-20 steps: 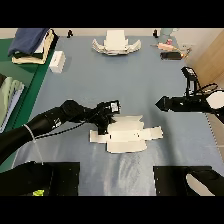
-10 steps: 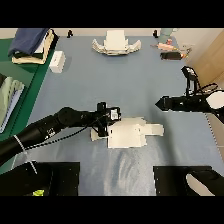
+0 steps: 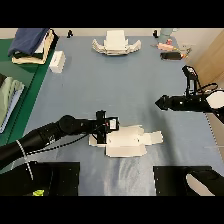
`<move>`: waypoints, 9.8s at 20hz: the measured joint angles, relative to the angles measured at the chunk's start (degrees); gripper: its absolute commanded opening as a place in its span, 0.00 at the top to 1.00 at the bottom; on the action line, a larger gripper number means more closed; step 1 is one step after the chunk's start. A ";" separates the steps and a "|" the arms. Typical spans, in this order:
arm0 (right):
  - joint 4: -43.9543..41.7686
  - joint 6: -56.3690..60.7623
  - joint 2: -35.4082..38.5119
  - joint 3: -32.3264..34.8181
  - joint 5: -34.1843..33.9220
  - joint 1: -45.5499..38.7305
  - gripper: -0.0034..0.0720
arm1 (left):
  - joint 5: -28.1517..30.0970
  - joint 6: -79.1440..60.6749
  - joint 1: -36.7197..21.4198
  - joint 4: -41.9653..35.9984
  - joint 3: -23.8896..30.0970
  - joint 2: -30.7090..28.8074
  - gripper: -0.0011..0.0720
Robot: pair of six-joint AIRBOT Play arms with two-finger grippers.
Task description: Fold the box.
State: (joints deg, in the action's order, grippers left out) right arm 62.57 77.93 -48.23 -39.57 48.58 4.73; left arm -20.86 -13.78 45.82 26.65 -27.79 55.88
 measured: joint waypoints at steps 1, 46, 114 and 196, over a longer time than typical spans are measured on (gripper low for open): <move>0.00 0.00 -0.02 0.00 0.00 0.00 0.45 | 0.26 -0.20 0.59 -0.26 0.33 0.00 0.97; -0.74 -0.26 -0.02 0.00 -3.19 0.04 0.65 | 1.22 1.60 -0.09 0.15 -0.42 2.05 0.97; -2.43 -1.07 0.00 2.47 -4.17 0.02 0.65 | -9.44 0.02 -5.46 -2.67 -4.76 5.35 0.97; 14.73 -31.32 4.66 11.87 2.19 32.22 0.00 | -15.72 12.33 -5.46 0.20 -4.55 5.31 0.97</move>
State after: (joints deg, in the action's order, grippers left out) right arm 77.30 46.61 -43.57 -27.70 50.76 36.95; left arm -36.58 -1.45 40.36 26.85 -32.34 61.19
